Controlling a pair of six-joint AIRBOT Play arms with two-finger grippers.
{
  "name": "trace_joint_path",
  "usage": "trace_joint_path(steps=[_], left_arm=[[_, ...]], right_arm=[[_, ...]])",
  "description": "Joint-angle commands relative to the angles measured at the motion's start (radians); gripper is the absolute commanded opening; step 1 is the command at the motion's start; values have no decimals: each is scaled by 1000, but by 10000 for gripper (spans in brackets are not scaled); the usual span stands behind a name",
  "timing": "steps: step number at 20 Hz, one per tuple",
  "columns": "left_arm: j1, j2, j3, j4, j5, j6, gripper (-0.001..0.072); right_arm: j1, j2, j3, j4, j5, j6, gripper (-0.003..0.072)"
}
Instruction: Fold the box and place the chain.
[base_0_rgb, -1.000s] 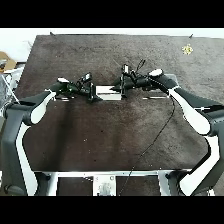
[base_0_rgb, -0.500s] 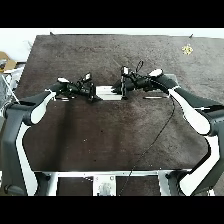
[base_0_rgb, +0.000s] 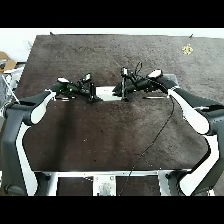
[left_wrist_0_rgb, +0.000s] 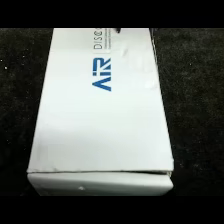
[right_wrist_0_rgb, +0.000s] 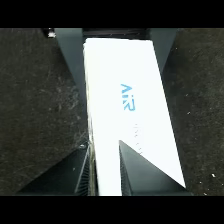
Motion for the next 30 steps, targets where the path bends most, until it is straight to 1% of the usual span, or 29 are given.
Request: trace_joint_path(steps=[1, 3, 4, 5, 8, 9, 10, 12, 14, 18, 21, 23, 26, 28, 30], left_arm=[[0, 0, 0, 0, 3, -1, 412], [0, 0, 0, 0, 3, -1, 412], [0, 0, 0, 0, 3, -1, 413], [0, 0, 0, 0, 3, -1, 413], [0, 0, 0, 0, 3, -1, 412], [0, 0, 0, 0, 3, -1, 412], [0, 0, 0, 0, 3, -1, 412], [0, 0, 0, 0, 3, -1, 412], [0, 0, 0, 0, 3, -1, 412], [0, 0, 0, 0, 3, -1, 412], [0, 0, 0, 0, 3, -1, 412], [0, 0, 0, 0, 3, -1, 412], [0, 0, 0, 0, 3, -1, 412], [0, 0, 0, 0, 3, -1, 412], [0, 0, 0, 0, 3, -1, 412]], right_arm=[[-5, 15, 2, 97, 8, 5, 216], [-7, 15, 2, 201, 19, 5, 213], [-5, 15, 2, 235, 31, 5, 169], [-3, 14, 2, 257, 34, 5, 79], [21, 10, 1, 268, 7, 11, 77], [35, 5, 1, 267, -8, 26, 25], [50, -3, 2, 263, -20, 37, 3], [76, -18, 1, 222, -54, 54, 3], [83, -22, 1, 145, -104, 120, 3], [77, -23, 1, -35, -110, 230, 3], [77, -30, 1, -78, -120, 249, 3], [77, -40, 1, -79, -137, 248, 3], [74, -31, 8, -63, -132, 248, 3], [63, 6, 10, 10, -133, 245, 3], [45, 68, 10, 122, -135, 241, 3]])
